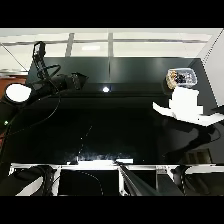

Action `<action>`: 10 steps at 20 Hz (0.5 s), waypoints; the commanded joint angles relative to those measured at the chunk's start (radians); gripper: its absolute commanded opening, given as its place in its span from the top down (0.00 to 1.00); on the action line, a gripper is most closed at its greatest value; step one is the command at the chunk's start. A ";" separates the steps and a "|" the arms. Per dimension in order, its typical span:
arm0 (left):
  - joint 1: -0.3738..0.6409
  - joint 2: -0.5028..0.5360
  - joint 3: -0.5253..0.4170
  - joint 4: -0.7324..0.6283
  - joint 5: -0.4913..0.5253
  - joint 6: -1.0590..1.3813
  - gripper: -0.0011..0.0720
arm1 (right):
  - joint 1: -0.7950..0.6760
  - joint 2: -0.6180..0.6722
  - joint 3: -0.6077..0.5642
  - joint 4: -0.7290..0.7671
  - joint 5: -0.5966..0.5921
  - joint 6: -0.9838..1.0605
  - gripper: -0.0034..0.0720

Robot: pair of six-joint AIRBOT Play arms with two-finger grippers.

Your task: Fold the box and place the chain.

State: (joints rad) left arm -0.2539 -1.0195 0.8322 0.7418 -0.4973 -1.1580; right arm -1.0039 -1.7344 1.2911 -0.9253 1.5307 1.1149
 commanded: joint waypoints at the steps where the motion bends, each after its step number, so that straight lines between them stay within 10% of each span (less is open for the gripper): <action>1: -0.001 -0.005 0.000 0.000 0.003 0.002 0.01 | 0.048 -0.025 0.011 -0.036 0.007 -0.008 0.26; 3: -0.001 -0.010 0.000 0.000 -0.005 0.001 0.01 | 0.053 -0.025 0.011 -0.037 0.019 -0.008 0.64; 6: -0.001 -0.013 0.000 0.000 -0.013 0.000 0.01 | 0.053 -0.025 0.011 -0.035 0.048 -0.008 0.64; 7: -0.001 -0.013 0.000 0.000 -0.013 0.000 0.01 | 0.053 -0.025 0.011 -0.034 0.057 -0.013 0.87; 10: -0.001 -0.013 0.000 0.000 -0.012 0.000 0.01 | 0.066 -0.015 0.008 -0.010 0.100 -0.032 0.89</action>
State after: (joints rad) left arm -0.2539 -1.0317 0.8322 0.7414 -0.5076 -1.1580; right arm -0.9489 -1.7565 1.3010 -0.9546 1.5879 1.0981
